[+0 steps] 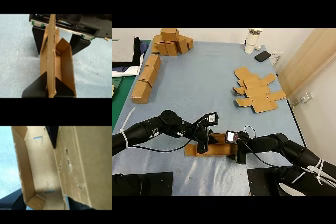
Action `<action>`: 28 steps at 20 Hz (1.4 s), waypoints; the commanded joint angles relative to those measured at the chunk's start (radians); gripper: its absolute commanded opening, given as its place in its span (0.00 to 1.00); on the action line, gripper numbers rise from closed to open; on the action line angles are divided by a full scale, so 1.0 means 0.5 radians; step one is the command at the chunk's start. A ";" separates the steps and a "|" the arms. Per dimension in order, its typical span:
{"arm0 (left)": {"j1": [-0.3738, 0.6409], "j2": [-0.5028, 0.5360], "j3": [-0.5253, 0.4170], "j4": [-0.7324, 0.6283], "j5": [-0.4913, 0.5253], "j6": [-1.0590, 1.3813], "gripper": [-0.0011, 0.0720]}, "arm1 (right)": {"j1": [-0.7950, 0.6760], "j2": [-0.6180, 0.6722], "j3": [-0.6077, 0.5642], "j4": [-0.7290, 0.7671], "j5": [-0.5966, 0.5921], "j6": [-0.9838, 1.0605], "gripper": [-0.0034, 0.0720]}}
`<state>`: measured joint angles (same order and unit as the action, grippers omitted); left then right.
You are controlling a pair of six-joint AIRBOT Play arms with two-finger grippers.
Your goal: Fold the box.
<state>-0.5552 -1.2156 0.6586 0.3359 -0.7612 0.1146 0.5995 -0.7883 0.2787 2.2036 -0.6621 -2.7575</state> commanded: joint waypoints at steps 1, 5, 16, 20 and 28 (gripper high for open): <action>0.000 0.000 -0.001 0.001 0.001 0.000 0.04 | -0.002 -0.011 0.002 0.005 0.022 -0.016 0.99; 0.000 0.000 -0.001 0.001 0.000 0.000 0.04 | 0.001 -0.060 0.002 0.009 0.027 -0.016 0.98; 0.000 0.000 -0.001 0.001 0.000 0.000 0.04 | 0.003 0.004 0.001 0.020 -0.114 -0.016 0.97; 0.000 0.000 -0.001 0.001 0.000 0.000 0.04 | 0.003 -0.036 0.001 0.005 -0.095 -0.021 0.97; 0.000 0.000 -0.001 0.001 0.001 0.000 0.04 | 0.015 -0.108 0.001 0.002 -0.059 -0.039 0.88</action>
<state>-0.5552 -1.2156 0.6586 0.3359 -0.7616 0.1146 0.6037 -0.8314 0.2787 2.2066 -0.6952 -2.7762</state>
